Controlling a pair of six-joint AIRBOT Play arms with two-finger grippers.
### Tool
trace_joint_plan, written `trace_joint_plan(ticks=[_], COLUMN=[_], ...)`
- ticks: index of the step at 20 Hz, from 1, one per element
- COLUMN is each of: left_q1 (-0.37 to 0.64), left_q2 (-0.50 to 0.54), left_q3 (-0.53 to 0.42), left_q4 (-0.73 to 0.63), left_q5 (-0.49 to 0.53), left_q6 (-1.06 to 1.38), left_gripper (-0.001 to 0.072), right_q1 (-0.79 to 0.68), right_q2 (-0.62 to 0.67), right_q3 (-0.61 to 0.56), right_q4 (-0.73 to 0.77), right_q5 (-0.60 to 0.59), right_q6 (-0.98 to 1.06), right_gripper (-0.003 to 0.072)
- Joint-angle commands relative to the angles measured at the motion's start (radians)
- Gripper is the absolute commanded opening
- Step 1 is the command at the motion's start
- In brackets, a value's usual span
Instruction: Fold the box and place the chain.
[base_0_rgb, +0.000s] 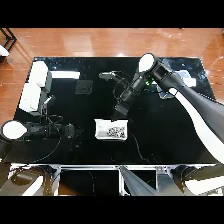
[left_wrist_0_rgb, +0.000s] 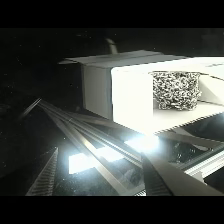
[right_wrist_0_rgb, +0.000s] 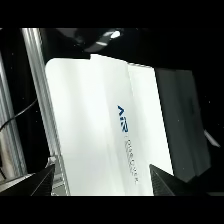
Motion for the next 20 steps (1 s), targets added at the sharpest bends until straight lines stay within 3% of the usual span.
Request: trace_joint_plan(ticks=[1, 5, 7, 12, 20], left_q1=[0.001, 0.001, 0.001, 0.001, 0.001], left_q2=[0.0, 0.0, 0.0, 0.0, 0.0], left_q3=[0.0, 0.0, 0.0, 0.0, 0.0], left_q4=[0.0, 0.0, 0.0, 0.0, 0.001], left_q5=[0.0, 0.0, 0.0, 0.0, 0.0], left_q6=[0.0, 0.001, 0.0, 0.0, -0.006], left_gripper=[0.063, 0.0629, 0.063, 0.063, 0.063], right_q1=[-0.024, -0.082, -0.09, -0.021, 0.086], right_q2=[-0.005, -0.005, -0.005, -0.005, -0.002], right_q3=[0.005, 0.012, 0.01, -0.054, -0.056], right_q4=[0.009, 0.074, 0.024, -0.029, -0.093], right_q5=[0.004, 0.006, -0.005, 0.013, 0.053], right_q6=[0.002, 0.01, 0.033, 0.039, 0.039], right_gripper=[0.0697, 0.0697, 0.0697, 0.0697, 0.0698])
